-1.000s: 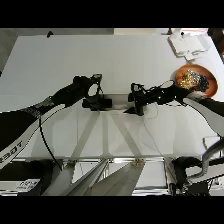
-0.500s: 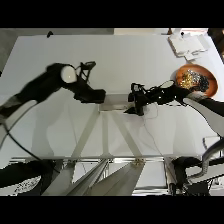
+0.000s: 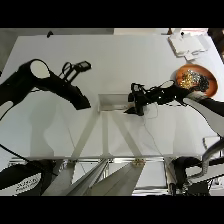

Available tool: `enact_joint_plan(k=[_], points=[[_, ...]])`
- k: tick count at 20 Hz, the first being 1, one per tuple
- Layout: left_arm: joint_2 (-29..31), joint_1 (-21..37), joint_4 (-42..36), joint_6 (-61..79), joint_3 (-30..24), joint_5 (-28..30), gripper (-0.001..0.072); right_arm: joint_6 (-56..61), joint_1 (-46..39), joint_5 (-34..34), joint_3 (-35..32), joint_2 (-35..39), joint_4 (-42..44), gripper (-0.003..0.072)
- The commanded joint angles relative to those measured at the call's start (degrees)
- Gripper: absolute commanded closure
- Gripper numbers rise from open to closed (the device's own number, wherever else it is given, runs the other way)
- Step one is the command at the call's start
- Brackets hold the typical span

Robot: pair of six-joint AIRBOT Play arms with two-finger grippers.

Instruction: Fold the box and place the chain.

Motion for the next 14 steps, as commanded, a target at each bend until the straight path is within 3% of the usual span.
enact_joint_plan(k=[1, 5, 14], points=[[-3.5, 1.0, -8.8, 31.2, -5.0, 5.0, 0.0048, 0.0, 0.0, 0.0, 0.1, 0.0, 0.0, 0.0214], [-10.1, 1.5, -15.9, 51.6, -5.3, 6.6, 0.0028, 0.0, 0.0, 0.0, 0.1, 0.0, 0.0, 0.0214], [-16.2, 3.7, -25.2, 63.3, -5.3, 8.6, 0.0006, 0.0, 0.0, 0.0, 0.1, 0.0, 0.0, 0.0214]])
